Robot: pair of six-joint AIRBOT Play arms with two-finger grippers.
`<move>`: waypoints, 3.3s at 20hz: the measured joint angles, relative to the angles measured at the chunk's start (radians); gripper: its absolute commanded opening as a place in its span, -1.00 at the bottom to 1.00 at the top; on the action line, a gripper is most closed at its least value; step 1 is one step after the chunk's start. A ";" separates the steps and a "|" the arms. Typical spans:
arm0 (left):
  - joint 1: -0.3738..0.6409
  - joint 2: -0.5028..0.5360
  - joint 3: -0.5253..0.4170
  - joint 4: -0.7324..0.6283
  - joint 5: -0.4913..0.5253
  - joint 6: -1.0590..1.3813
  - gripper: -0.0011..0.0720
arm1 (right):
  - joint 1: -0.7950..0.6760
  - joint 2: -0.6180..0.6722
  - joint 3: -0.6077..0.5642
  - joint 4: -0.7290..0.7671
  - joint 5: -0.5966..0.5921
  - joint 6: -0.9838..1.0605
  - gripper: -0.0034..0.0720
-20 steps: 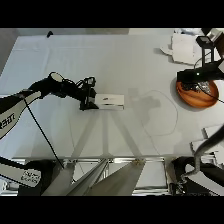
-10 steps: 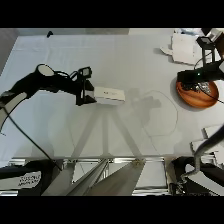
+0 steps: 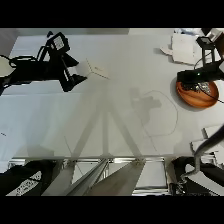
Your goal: Fold the box and place the chain.
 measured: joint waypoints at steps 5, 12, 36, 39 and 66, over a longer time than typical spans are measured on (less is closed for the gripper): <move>0.035 0.015 0.000 0.103 0.140 -0.169 -0.96 | 0.000 0.000 0.000 0.002 0.000 0.000 -0.87; 0.171 -0.026 0.000 0.121 0.412 -0.254 -0.96 | 0.000 0.000 0.000 0.003 0.000 0.000 -0.87; 0.282 -0.275 -0.270 -0.151 0.778 -0.307 -0.96 | 0.000 0.000 0.000 0.014 -0.097 0.000 -0.87; 0.279 -0.261 -0.298 -0.148 0.742 -0.320 -0.95 | 0.000 0.000 0.000 0.014 -0.103 0.000 -0.87; 0.292 -0.304 -0.318 0.080 0.508 -0.328 0.97 | 0.000 0.000 0.000 0.014 -0.106 0.000 -0.87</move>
